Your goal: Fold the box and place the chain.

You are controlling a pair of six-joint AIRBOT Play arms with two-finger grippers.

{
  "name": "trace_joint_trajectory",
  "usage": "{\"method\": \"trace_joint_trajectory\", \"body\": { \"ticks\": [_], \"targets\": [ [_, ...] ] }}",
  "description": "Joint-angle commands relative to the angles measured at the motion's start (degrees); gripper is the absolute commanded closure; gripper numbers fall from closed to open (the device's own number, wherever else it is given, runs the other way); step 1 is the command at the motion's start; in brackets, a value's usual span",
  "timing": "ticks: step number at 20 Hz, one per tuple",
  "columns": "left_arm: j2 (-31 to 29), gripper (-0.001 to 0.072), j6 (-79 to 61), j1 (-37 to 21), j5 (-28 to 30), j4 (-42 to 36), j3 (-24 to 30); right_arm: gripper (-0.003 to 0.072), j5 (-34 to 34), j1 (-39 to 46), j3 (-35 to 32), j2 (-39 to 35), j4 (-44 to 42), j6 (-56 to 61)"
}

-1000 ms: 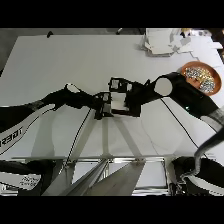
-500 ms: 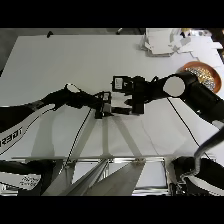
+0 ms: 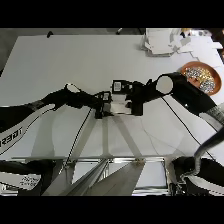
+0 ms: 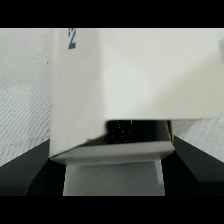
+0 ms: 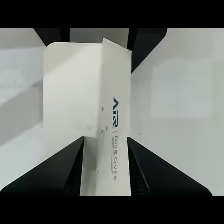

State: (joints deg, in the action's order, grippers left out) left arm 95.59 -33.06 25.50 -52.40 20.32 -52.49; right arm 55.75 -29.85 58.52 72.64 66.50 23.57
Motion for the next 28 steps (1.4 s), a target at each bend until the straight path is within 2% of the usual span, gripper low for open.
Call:
{"method": "trace_joint_trajectory", "body": {
  "ticks": [1, 4, 6, 10, 17, 22, 23, 25, 28],
  "targets": [
    [0.02, 0.0501, -0.09, -0.04, -0.11, 0.02, -0.02, 0.0372, -1.07, 0.04, -1.31, 0.52, 1.11, -0.13],
    [0.02, 0.0501, -0.09, -0.04, -0.11, 0.02, -0.02, 0.0402, -1.16, 0.04, -1.36, 0.5, 1.16, -0.11],
    [0.02, 0.0501, -0.09, -0.04, -0.11, 0.02, -0.02, 0.0492, -1.16, 0.02, -1.36, 0.5, 1.16, -0.11],
    [0.02, 0.0501, -0.09, -0.04, -0.11, 0.02, -0.02, 0.0607, -1.92, 0.04, -1.38, 0.5, 1.27, -0.09],
    [0.02, 0.0501, -0.09, -0.04, -0.11, 0.02, -0.02, 0.0608, -3.34, 0.02, -2.75, 0.52, 1.86, 0.2],
    [0.02, 0.0501, -0.09, -0.04, -0.11, 0.02, -0.02, 0.0605, -8.37, 0.02, -5.75, 0.52, 1.77, 2.19],
    [0.02, 0.0501, -0.09, -0.04, -0.11, 0.02, -0.02, 0.0595, -8.2, 0.02, -6.03, 0.5, 1.75, 2.19],
    [0.02, 0.0501, -0.09, -0.04, -0.11, 0.02, -0.02, 0.0491, -6.82, 0.02, -6.38, 0.52, 1.22, 2.32],
    [0.02, 0.0501, -0.09, -0.04, -0.11, 0.04, -0.02, 0.0476, -4.48, 0.02, -6.38, 0.42, -0.87, 2.23]
  ]
}}
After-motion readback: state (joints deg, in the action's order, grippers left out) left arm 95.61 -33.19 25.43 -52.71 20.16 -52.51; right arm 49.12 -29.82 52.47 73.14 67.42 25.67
